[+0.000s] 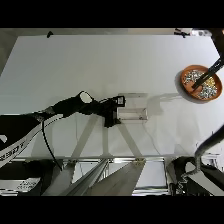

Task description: Fold the box and place the chain.

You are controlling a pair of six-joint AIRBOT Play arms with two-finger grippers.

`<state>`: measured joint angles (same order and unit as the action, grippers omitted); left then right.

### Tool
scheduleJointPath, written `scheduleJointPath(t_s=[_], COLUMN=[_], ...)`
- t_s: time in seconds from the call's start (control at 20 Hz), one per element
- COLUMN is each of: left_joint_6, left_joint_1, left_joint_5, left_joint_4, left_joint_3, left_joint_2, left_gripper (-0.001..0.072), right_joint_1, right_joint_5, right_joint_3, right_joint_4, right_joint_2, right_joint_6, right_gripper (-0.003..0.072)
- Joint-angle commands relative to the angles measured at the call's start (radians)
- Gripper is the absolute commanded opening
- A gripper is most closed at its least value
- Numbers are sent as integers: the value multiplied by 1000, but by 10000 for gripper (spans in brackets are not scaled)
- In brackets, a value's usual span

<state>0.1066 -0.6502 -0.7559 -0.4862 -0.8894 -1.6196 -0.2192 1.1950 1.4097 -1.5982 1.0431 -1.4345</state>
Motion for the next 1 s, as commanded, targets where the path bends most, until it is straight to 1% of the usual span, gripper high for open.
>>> scheduleJointPath(t_s=[0.0,0.3,0.45,0.55,0.7,0.9,0.95], left_joint_6=[0,0,0,0,0,0,0], left_joint_1=[0,0,0,0,0,0,0], left_joint_5=[0,0,0,0,0,0,0], left_joint_4=[0,0,0,0,0,0,0], left_joint_3=[0,0,0,0,0,0,0], left_joint_2=[1,1,1,1,1,1,1], left_gripper=[272,272,272,272,272,272,272], right_joint_1=[74,232,312,365,451,507,515], right_joint_5=[26,38,48,47,55,135,150], right_joint_3=[1,1,1,1,0,-8,-18], right_joint_4=[10,14,59,106,137,146,170], right_joint_2=[-114,-244,-283,-293,-293,-292,-292], right_joint_6=[3,3,3,3,0,-6,-7], right_gripper=[7,7,7,6,6,7,7])
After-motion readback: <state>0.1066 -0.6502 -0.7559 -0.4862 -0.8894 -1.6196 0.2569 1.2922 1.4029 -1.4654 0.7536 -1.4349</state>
